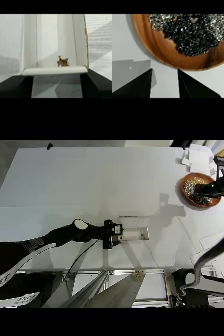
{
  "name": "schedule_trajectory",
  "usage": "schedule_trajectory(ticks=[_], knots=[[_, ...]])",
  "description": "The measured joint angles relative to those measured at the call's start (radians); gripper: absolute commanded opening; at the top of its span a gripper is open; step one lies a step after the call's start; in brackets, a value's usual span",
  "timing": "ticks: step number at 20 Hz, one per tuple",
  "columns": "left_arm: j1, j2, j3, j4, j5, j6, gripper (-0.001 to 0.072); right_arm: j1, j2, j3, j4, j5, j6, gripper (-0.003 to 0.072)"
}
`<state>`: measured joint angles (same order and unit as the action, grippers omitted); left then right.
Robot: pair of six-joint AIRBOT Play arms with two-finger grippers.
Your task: Fold the box and place the chain.
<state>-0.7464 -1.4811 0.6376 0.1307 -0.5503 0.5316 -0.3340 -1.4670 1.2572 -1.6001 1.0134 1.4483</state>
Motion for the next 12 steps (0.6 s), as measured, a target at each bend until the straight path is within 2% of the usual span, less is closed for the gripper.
schedule_trajectory(ticks=[5, 9, 12], knots=[[0.0, 0.0, 0.0, 0.0, 0.0, 0.0, 0.032, -0.043, -0.15, 0.091, 0.009, -0.077, -0.013, 0.0276], [0.0, 0.0, 0.0, 0.0, 0.0, 0.0, 0.032, -0.05, -0.204, 0.112, 0.018, -0.104, -0.016, 0.0274], [0.0, 0.0, 0.0, 0.0, 0.0, 0.0, 0.032, -0.051, -0.231, 0.117, 0.04, -0.107, -0.016, 0.0236]])
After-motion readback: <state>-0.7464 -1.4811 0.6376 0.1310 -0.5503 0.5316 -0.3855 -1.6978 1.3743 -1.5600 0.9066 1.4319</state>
